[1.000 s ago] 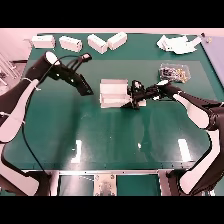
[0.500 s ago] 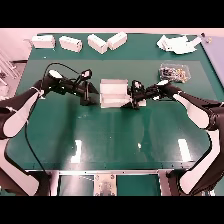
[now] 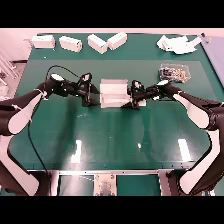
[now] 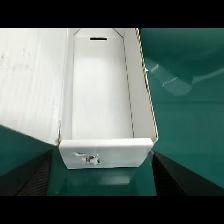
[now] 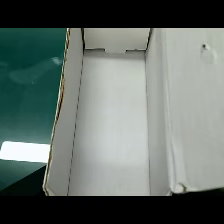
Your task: Fold the box and place the chain.
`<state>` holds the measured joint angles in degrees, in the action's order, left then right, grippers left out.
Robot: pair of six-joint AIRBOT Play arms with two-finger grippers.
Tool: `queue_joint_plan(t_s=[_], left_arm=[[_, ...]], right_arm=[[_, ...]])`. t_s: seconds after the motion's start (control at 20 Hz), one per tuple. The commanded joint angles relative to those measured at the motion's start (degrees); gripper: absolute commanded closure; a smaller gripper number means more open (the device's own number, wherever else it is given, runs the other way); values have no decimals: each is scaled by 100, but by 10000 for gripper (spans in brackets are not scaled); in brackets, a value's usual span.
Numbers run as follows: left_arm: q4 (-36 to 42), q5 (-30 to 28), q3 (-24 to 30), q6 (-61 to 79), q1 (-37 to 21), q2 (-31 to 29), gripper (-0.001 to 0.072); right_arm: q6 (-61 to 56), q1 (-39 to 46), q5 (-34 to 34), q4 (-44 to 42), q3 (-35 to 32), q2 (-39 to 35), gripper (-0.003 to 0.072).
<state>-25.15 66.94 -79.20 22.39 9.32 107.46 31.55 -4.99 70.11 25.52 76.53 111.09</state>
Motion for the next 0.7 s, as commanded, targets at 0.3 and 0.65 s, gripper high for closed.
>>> queue_joint_plan(t_s=[0.3, 0.65], left_arm=[[448, 157, -22, 234, 17, 417, -11], [557, 144, -22, 511, 179, 487, -11]], right_arm=[[0, -2, 7, -2, 7, -2, 102], [0, -2, 4, -2, 7, -2, 102]])
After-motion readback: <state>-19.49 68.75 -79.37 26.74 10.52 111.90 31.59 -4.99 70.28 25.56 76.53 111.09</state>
